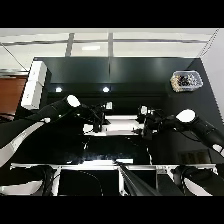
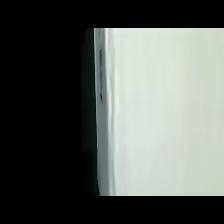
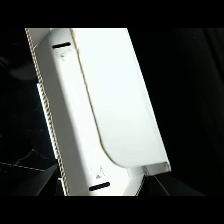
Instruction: Fold the box and place the chain.
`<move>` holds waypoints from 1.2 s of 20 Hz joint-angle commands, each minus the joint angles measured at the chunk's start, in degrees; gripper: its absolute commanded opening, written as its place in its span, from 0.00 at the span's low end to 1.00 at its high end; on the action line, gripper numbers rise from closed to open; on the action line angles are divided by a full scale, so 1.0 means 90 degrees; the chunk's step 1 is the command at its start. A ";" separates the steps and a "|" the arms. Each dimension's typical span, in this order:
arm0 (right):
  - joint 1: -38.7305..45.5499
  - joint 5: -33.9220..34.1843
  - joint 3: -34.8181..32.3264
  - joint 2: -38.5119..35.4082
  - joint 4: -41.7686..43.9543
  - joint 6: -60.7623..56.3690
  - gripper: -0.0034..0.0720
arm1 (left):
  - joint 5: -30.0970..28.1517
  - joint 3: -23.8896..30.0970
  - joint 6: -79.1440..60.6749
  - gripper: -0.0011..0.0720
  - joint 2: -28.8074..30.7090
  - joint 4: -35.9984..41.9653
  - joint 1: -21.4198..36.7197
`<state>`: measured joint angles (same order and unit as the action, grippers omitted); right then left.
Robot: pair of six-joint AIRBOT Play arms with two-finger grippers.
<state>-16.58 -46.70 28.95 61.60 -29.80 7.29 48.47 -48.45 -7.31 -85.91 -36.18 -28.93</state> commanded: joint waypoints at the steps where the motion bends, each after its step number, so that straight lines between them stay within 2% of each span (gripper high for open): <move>1: -0.0010 -0.0151 -0.0005 0.0121 0.0187 0.0158 0.86 | -0.0019 0.0000 0.0005 0.05 -0.0002 0.0000 -0.0002; 24: -0.0194 -0.0017 -0.0002 0.0937 -0.0216 0.1122 0.86 | -0.0027 0.0000 0.0005 0.05 -0.0002 0.0002 -0.0002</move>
